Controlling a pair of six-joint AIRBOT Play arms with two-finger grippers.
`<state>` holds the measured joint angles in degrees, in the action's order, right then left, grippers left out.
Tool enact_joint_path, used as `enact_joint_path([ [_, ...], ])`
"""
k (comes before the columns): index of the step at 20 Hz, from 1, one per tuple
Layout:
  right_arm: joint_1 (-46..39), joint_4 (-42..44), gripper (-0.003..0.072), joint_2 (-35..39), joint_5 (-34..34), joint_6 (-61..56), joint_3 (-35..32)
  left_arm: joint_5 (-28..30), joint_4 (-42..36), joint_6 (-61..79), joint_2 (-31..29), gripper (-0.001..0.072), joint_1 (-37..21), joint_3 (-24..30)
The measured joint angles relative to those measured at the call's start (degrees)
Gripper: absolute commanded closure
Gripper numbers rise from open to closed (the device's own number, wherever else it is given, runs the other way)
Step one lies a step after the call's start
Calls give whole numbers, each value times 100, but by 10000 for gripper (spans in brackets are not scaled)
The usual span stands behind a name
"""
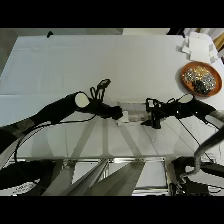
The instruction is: Fold the box and place the chain.
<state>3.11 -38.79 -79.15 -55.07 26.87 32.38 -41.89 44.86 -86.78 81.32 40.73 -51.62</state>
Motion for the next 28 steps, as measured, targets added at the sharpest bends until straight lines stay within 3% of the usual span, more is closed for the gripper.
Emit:
enact_joint_path([
  [6,0,0,231,0,0,2,0,-581,1346,-1679,214,269,173,-632],
  [11,0,-2,231,0,0,7,0,-1464,2006,-2931,658,271,376,-1307],
  [15,0,0,231,0,0,4,0,-2100,2280,-3742,1045,274,584,-1886],
  [22,0,0,231,0,0,0,0,-2446,2717,-4959,1270,276,793,-2247],
  [28,0,2,231,0,0,0,0,-2909,2813,-5278,1711,277,826,-2883],
])
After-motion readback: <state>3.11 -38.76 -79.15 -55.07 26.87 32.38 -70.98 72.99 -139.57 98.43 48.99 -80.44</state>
